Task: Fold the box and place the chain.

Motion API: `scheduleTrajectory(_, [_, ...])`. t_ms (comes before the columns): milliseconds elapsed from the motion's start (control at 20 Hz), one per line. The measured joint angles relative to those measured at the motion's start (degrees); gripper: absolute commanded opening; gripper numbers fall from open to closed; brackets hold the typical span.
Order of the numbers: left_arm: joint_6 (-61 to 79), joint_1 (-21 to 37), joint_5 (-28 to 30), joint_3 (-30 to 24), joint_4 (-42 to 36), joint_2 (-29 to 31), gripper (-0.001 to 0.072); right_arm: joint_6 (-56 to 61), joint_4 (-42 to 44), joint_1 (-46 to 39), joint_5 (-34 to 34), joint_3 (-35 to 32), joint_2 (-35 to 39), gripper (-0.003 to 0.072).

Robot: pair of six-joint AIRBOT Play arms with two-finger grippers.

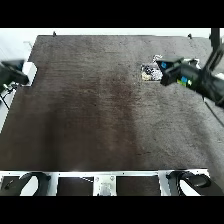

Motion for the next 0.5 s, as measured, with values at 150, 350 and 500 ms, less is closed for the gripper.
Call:
scheduleTrajectory(150, [8.81, -3.34, -1.03, -12.52, -8.83, 9.07, 0.0012, 0.02, -0.11, -0.02, -6.49, -10.86, 7.96, 0.0011])
scheduleTrajectory(350, [14.23, -5.01, -4.07, -25.22, -15.34, 19.63, 0.0012, 0.00, -0.24, -0.02, -10.03, -22.01, 17.73, 0.0011])
scheduleTrajectory(500, [15.06, -5.46, -4.68, -32.20, -17.09, 26.32, 0.0012, 0.00, -0.31, 0.00, -11.15, -28.46, 23.96, 0.0010])
